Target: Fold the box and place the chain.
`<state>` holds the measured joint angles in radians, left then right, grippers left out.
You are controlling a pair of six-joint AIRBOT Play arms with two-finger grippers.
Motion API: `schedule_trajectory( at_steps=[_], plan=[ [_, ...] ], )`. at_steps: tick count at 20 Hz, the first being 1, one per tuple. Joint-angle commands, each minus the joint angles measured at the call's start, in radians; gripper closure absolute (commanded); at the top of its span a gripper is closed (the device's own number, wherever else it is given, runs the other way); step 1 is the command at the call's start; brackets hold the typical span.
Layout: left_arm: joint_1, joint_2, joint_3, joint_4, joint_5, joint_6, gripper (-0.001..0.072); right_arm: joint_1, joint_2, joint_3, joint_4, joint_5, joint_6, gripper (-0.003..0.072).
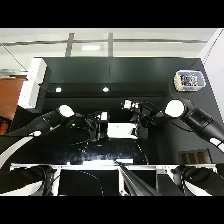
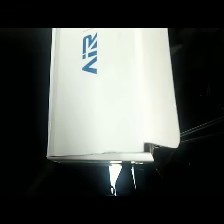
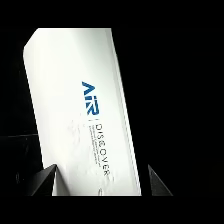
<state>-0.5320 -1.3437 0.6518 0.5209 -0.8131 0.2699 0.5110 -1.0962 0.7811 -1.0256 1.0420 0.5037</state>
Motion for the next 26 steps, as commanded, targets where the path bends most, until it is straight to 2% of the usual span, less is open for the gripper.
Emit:
schedule_trajectory(
  at_steps=[1, 6, 10, 13, 14, 16, 17, 18, 20, 22, 26],
  plan=[
    [-0.003, -0.001, 0.000, 0.013, 0.002, -0.001, 0.0373, 0.001, 0.000, 0.000, -0.003, 0.045, -0.006, -0.0025],
    [-0.003, -0.001, 0.000, 0.013, 0.002, -0.001, 0.0373, 0.031, 0.000, 0.000, -0.004, 0.070, -0.001, -0.0024],
    [-0.003, -0.001, 0.000, 0.013, 0.002, -0.001, 0.0373, 0.071, 0.000, 0.000, -0.077, -0.006, 0.066, -0.0023],
    [-0.003, -0.001, 0.000, 0.013, 0.002, -0.001, 0.0373, 0.071, 0.000, 0.000, -0.085, -0.019, 0.066, -0.0011],
    [-0.003, -0.001, 0.000, 0.013, 0.002, -0.001, 0.0373, 0.071, 0.000, 0.000, -0.084, -0.018, 0.066, 0.0090],
    [-0.003, -0.001, 0.000, 0.013, 0.002, -0.001, 0.0373, 0.071, 0.000, 0.000, -0.083, -0.018, 0.066, 0.0110],
    [-0.003, -0.001, 0.000, 0.013, 0.002, -0.001, 0.0373, 0.071, 0.000, 0.000, -0.083, -0.018, 0.069, 0.0230],
    [-0.003, -0.001, 0.000, 0.013, 0.002, -0.001, 0.0373, 0.071, 0.000, 0.000, -0.083, -0.018, 0.070, 0.0274],
    [-0.003, -0.001, 0.000, 0.013, 0.002, -0.001, 0.0373, 0.071, 0.000, 0.000, -0.082, -0.018, 0.074, 0.0275],
    [-0.003, -0.001, 0.000, 0.013, 0.002, -0.001, 0.0373, 0.071, 0.000, 0.000, -0.082, -0.015, 0.081, 0.0373],
    [-0.003, -0.001, 0.000, 0.013, 0.002, -0.001, 0.0373, 0.071, 0.000, 0.000, -0.082, -0.011, 0.081, 0.0370]
  ],
)
